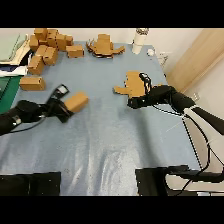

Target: Fold the box.

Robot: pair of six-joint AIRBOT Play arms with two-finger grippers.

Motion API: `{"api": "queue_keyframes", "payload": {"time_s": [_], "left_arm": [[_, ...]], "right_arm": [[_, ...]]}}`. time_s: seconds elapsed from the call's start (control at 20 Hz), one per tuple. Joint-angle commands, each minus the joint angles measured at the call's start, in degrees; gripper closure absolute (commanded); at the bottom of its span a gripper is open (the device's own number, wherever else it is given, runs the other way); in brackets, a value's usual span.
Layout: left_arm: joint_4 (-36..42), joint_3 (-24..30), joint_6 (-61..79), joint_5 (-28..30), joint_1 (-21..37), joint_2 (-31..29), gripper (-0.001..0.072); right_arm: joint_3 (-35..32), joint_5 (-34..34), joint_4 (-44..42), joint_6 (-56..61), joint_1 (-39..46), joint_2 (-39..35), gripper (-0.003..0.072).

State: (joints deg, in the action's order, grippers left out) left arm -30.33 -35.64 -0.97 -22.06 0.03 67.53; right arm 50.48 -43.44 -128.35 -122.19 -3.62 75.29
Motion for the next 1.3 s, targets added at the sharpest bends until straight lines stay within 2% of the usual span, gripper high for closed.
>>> {"api": "queue_keyframes", "payload": {"time_s": [0.0, 0.3, 0.45, 0.7, 1.0, 1.25], "left_arm": [[-1.03, 0.0, -4.26, 0.48, 13.66, -0.11, 0.0237], [-5.62, 0.0, -13.81, -1.18, 34.1, -0.11, 0.0237], [-5.9, -0.02, -14.03, -1.86, 39.19, -0.09, 0.0237], [-5.86, -0.02, -13.4, 1.01, 36.79, 0.76, 0.0237], [-5.84, -2.16, -13.49, 1.14, 31.32, 6.23, 0.021], [-5.9, -3.48, -13.66, 1.49, 31.47, 8.22, 0.0209]], "right_arm": [[0.04, 0.0, -0.02, 0.0, -0.02, 0.0, 0.0681], [0.04, 0.0, -0.02, 0.0, -0.02, 0.0, 0.0681], [0.04, 0.0, -0.02, 0.0, 0.0, 0.0, 0.0681], [0.04, 0.02, -0.02, 0.0, 0.0, 0.0, 0.0681], [0.02, 0.0, -0.02, 0.0, 0.0, 0.0, 0.0681], [0.04, 0.0, -0.02, 0.0, 0.0, 0.0, 0.0681]]}}
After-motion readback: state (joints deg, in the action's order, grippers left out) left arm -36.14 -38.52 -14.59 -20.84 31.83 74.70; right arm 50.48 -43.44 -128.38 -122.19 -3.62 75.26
